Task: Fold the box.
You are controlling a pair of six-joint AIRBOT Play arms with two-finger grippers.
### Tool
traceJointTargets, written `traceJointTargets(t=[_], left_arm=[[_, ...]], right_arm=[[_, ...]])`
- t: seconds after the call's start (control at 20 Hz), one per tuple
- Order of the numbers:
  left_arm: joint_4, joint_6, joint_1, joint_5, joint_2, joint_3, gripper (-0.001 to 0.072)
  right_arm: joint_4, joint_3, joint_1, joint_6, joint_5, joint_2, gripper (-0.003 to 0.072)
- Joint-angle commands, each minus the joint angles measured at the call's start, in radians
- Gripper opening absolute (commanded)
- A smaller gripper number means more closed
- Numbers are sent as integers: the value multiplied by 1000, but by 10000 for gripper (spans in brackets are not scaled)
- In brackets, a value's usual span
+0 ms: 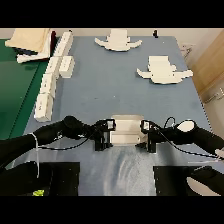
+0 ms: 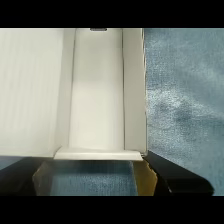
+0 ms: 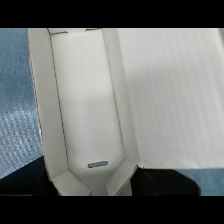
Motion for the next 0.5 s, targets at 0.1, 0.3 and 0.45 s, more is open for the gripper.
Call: traceJointTargets(t=[0.1, 0.3, 0.45], left_arm=[[27, -30, -40, 60, -10, 7, 699], [43, -59, -60, 101, -14, 8, 698], [51, -61, -67, 104, -14, 7, 529]], right_arm=[[0, 0, 1, 0, 0, 0, 502], [0, 0, 1, 0, 0, 0, 502], [0, 0, 1, 0, 0, 0, 502]])
